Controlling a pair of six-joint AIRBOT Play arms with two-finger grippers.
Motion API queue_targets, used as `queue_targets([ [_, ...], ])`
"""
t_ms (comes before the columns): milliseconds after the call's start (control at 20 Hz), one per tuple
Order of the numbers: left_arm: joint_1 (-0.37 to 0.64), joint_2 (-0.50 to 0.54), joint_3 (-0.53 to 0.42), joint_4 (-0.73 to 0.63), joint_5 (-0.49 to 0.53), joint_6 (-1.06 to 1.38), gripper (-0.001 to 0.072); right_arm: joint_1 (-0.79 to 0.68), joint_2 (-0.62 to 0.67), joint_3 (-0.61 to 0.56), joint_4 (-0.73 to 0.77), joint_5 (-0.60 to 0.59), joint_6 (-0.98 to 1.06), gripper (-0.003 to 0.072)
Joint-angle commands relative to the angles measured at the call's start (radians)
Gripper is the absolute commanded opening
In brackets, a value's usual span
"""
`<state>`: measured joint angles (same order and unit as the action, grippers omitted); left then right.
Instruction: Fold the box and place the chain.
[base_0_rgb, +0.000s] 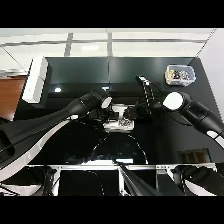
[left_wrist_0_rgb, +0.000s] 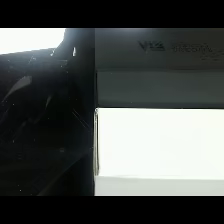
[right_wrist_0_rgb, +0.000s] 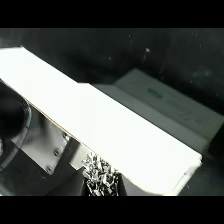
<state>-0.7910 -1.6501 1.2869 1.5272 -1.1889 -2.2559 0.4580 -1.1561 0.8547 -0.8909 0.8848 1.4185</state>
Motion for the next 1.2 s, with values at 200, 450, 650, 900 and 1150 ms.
queue_targets([
  [200, -0.001, 0.0, 0.0, 0.001, 0.009, 0.0, 0.0029, -0.061, 0.011, -0.001, -0.021, 0.09, -0.037, 0.0405],
  [450, -0.001, 0.0, 0.0, 0.001, 0.01, 0.0, 0.0029, -0.062, 0.014, 0.0, -0.042, 0.093, -0.054, 0.0404],
  [650, -0.001, -0.003, -0.001, 0.001, 0.012, 0.0, 0.0029, -0.15, 0.051, 0.001, -0.144, 0.209, -0.054, 0.0404],
  [900, -0.001, -0.008, 0.005, -0.045, -0.001, 0.007, 0.0031, -0.194, 0.073, 0.001, -0.188, 0.264, -0.063, 0.0404],
  [1150, 0.013, 0.021, 0.061, -0.036, -0.087, 0.022, 0.072, -0.194, 0.073, 0.001, -0.194, 0.263, -0.062, 0.0403],
])
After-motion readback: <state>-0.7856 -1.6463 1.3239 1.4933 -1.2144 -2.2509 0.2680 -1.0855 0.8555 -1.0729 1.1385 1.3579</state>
